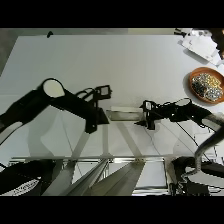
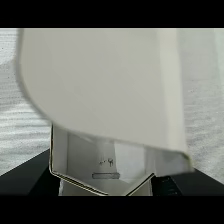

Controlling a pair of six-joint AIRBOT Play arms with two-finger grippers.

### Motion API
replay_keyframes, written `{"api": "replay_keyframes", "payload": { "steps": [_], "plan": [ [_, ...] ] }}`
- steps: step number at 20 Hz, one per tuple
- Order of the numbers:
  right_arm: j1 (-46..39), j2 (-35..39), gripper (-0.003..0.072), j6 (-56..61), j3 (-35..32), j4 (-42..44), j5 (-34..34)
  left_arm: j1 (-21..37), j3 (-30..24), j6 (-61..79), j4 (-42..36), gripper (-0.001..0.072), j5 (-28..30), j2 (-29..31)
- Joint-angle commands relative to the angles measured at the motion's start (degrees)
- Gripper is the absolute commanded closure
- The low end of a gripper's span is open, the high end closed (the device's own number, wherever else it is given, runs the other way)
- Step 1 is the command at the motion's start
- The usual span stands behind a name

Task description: Fold the box and place the chain.

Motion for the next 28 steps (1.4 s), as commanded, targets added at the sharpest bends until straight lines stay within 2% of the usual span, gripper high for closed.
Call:
{"api": "replay_keyframes", "payload": {
  "steps": [1, 3, 5, 8, 9, 11, 16, 18, 22, 28],
  "plan": [
    [0.0, 0.0, 0.0388, 0.0, 0.0, 0.0, 0.0, -9.0, -0.9, 4.7, -10.8, 0.0706, 17.1, -3.3],
    [0.0, 0.0, 0.0388, 0.0, 0.0, 0.0, 0.0, -11.0, -0.9, 4.9, -14.5, 0.0707, 29.2, -5.7],
    [0.0, 0.0, 0.0388, 0.0, 0.0, 0.0, 0.0, -11.4, -0.9, 5.8, -20.7, 0.0707, 37.3, -9.0],
    [0.0, 0.0, 0.0388, 0.0, 0.0, 0.0, 0.0, -10.9, -0.8, 10.2, -27.5, 0.0709, 46.1, -12.5],
    [0.0, 0.0, 0.0388, 0.0, 0.0, 0.0, 0.0, -10.3, -0.5, 10.3, -28.3, 0.0710, 47.1, -13.1],
    [0.0, 0.0, 0.0388, 0.0, 0.0, 0.0, 0.0, -8.1, 0.9, 9.6, -29.3, 0.0710, 44.4, -14.9],
    [0.0, 0.0, 0.0388, 0.0, 0.0, 0.0, 0.0, -3.1, 5.4, 5.0, -28.5, 0.0711, 31.8, -21.9],
    [0.0, 0.0, 0.0388, 0.0, 0.0, 0.0, 0.0, -2.6, 5.9, 1.9, -25.1, 0.0710, 29.1, -24.1],
    [0.0, 0.0, 0.0388, 0.0, 0.0, 0.0, 0.0, -2.6, 5.9, -7.0, -12.5, 0.0710, 25.5, -25.3],
    [0.0, 0.0, 0.0388, 0.0, 0.0, 0.0, 0.0, -2.6, 6.9, -7.2, -11.7, 0.0707, 24.7, -25.2]
  ]
}}
